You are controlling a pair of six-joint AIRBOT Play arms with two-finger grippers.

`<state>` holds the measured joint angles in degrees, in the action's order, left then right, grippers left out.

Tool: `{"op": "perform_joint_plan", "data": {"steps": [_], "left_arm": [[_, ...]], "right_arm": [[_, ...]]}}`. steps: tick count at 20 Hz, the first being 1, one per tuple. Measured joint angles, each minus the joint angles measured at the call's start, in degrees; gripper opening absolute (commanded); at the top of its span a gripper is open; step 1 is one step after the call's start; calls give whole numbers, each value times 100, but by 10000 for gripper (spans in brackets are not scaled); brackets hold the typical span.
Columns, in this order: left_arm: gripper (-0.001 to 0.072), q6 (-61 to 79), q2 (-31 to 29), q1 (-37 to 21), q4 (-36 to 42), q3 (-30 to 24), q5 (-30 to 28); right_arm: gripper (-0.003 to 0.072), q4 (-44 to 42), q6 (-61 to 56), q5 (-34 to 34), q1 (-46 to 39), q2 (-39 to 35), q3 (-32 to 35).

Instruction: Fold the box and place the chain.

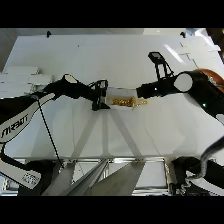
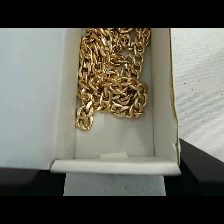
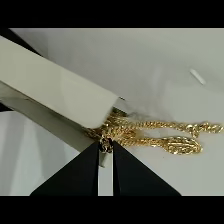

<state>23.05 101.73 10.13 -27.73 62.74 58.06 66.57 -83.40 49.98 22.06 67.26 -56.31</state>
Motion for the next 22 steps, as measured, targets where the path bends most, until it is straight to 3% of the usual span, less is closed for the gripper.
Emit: {"op": "perform_joint_plan", "data": {"steps": [10,11,13,22], "left_arm": [[278,0,0,0,0,0,0],[278,0,0,0,0,0,0],[278,0,0,0,0,0,0],[278,0,0,0,2,0,0]], "right_arm": [[12,-2717,2175,-299,66,669,-254],[30,-2789,2297,-306,66,756,-256],[311,-2743,2450,-275,66,876,-262],[334,-1746,3104,380,-107,691,-262]]}}
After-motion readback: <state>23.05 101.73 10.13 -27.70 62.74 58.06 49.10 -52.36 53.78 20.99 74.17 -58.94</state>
